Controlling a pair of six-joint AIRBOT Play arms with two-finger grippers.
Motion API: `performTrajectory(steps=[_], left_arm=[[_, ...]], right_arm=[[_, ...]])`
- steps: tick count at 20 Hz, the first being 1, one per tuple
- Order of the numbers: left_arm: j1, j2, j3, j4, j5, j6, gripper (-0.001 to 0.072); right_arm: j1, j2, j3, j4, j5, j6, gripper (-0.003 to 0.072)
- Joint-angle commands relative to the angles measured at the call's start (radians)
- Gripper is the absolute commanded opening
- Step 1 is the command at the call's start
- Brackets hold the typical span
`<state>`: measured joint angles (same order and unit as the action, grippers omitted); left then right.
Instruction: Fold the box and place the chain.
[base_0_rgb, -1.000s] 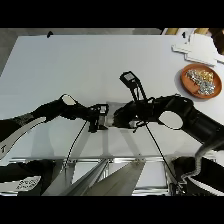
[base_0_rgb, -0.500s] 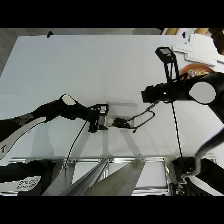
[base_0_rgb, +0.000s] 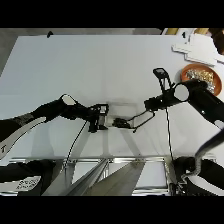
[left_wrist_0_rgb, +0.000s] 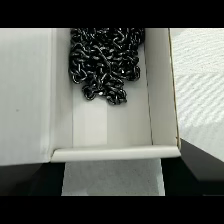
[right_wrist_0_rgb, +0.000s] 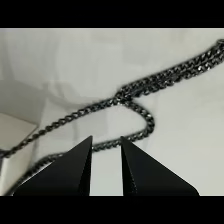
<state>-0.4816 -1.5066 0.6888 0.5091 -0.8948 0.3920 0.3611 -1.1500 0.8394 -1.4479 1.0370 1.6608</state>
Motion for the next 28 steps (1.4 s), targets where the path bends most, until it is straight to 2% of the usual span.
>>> performTrajectory(steps=[1,3,5,7,9,10,13,15,18,19,22,24,26,28], left_arm=[[0.000,0.001,0.001,0.000,0.000,0.000,0.0153],[0.000,0.001,0.001,0.000,0.000,0.000,0.0153],[0.000,0.001,0.001,0.000,0.000,0.000,0.0153],[0.000,0.001,0.001,0.000,0.000,0.000,0.0153],[0.000,0.001,0.001,0.000,0.000,0.000,0.0153],[0.000,0.001,0.001,0.000,0.000,0.000,0.0153],[0.000,0.001,0.001,0.000,0.000,0.000,0.0153],[0.000,0.001,0.001,0.000,0.000,0.000,0.0153],[0.000,0.001,0.001,0.000,0.000,0.000,0.0153],[0.000,0.001,0.001,0.000,0.000,0.000,0.0153],[0.000,0.001,0.001,0.000,0.000,0.000,0.0153],[0.000,0.001,0.001,0.000,0.000,0.000,0.0153],[0.000,0.001,0.001,0.000,0.000,0.000,0.0153],[0.000,0.001,0.001,0.000,0.000,0.000,0.0153]], right_arm=[[-0.003,-0.067,-0.010,0.030,-0.006,-0.253,0.0179],[-0.003,-0.088,-0.010,0.089,0.040,-0.546,0.0207],[-0.003,-0.097,-0.011,0.174,0.142,-0.881,0.0242],[-0.003,-0.097,-0.014,0.174,0.105,-1.002,0.0243],[-0.003,-0.097,-0.014,0.173,0.038,-1.067,0.0306],[-0.003,-0.097,-0.014,0.173,0.014,-1.066,0.0298],[-0.029,-0.097,-0.014,0.180,-0.009,-0.930,0.0219],[-0.085,-0.097,-0.014,0.180,-0.025,-0.749,0.0220],[-0.159,-0.097,-0.016,0.195,-0.017,-0.318,0.0230],[-0.158,-0.097,-0.019,0.209,-0.017,-0.254,0.0230],[-0.087,-0.109,-0.029,0.279,-0.035,-0.235,0.0228],[-0.011,-0.141,-0.029,0.238,-0.103,-0.106,0.0233],[0.028,-0.176,-0.029,0.212,-0.132,-0.016,0.0310],[0.024,-0.195,-0.029,0.205,-0.123,0.018,0.0314]])
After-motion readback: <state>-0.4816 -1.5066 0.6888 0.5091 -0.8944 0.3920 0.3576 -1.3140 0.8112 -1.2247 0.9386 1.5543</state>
